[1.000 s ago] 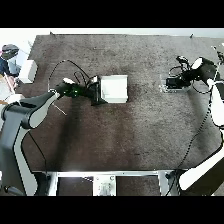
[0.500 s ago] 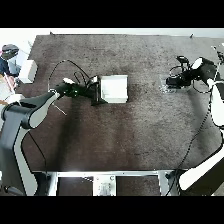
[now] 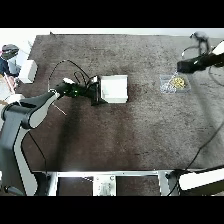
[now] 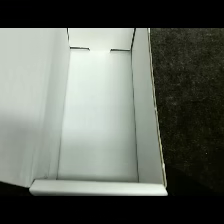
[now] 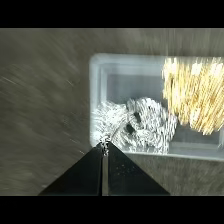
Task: Fold the box and place the chain.
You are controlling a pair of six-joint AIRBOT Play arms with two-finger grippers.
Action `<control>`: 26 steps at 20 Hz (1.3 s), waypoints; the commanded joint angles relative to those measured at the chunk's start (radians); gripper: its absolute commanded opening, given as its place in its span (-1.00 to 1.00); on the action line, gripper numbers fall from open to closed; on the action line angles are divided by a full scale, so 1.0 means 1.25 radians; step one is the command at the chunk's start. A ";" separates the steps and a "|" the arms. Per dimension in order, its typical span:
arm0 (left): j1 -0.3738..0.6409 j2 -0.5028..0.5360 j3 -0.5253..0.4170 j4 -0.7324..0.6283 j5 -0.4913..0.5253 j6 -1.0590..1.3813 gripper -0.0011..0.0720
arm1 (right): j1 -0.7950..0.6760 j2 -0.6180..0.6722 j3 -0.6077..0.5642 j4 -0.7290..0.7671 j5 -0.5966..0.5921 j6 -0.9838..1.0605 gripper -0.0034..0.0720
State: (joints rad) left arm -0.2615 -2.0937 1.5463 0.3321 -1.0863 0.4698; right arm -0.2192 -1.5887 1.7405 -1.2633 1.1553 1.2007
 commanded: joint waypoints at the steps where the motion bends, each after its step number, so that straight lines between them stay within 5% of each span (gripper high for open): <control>1: 0.000 0.000 0.000 0.000 0.000 0.000 -0.19 | 0.000 0.162 0.001 0.080 -0.070 -0.049 -0.88; 7: 0.000 0.000 0.000 0.000 0.000 0.000 -0.19 | 0.096 0.327 0.001 0.156 -0.361 -0.203 -0.88; 10: 0.000 0.000 0.000 0.000 0.000 -0.001 -0.19 | 0.187 0.343 0.002 0.155 -0.429 -0.255 -0.88; 22: 0.000 0.000 0.000 0.000 0.000 -0.001 -0.19 | 0.409 0.338 0.002 0.155 -0.397 -0.254 -0.88; 26: 0.000 0.000 0.000 0.000 0.000 -0.001 -0.19 | 0.440 0.291 0.000 0.156 -0.294 -0.238 -0.88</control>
State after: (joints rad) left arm -0.2615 -2.0937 1.5463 0.3321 -1.0863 0.4683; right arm 0.2981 -1.1915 1.7412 -1.0691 0.7021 0.8860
